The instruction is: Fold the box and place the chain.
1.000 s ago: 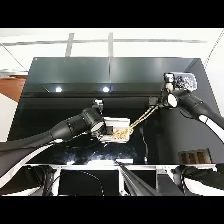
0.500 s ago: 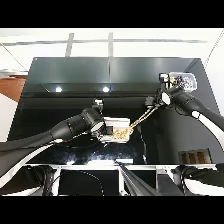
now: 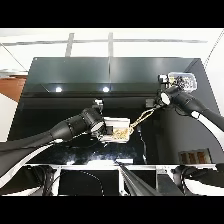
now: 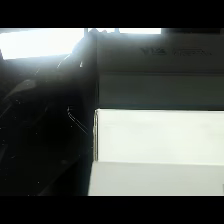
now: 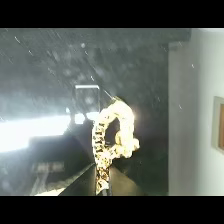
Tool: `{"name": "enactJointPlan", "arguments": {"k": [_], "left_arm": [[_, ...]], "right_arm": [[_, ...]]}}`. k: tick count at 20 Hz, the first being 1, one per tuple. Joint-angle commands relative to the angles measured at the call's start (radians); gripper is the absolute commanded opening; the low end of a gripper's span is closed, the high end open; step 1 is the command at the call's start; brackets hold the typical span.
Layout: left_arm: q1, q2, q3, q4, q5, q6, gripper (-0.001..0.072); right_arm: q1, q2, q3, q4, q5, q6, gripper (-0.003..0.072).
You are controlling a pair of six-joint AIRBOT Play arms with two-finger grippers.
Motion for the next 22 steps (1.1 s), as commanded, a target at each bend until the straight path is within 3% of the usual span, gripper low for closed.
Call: {"name": "enactJointPlan", "arguments": {"k": [1, 7, 13, 15, 17, 22], "left_arm": [[0.001, 0.0, 0.0, 0.0, 0.0, 0.0, 0.0034], [0.001, 0.0, 0.0, 0.0, 0.0, 0.0, 0.0034], [0.001, 0.0, 0.0, 0.0, 0.0, 0.0, 0.0034], [0.001, 0.0, 0.0, 0.0, 0.0, 0.0, 0.0034], [0.001, 0.0, 0.0, 0.0, 0.0, 0.0, 0.0034], [0.001, 0.0, 0.0, 0.0, 0.0, 0.0, 0.0034]], "right_arm": [[-0.001, 0.055, 0.002, -0.001, 0.023, -0.059, 0.0048], [-0.002, 0.319, 0.002, 0.047, 0.12, -0.189, 0.0046], [-0.001, 0.603, 0.134, 0.433, 0.367, -0.496, 0.0047], [-0.001, 0.628, 0.191, 0.607, 0.435, -0.562, 0.0048], [0.013, 0.621, 0.194, 0.81, 0.41, -0.631, 0.0047], [0.138, 0.522, 0.168, 0.857, 0.34, -0.649, 0.0048]]}}
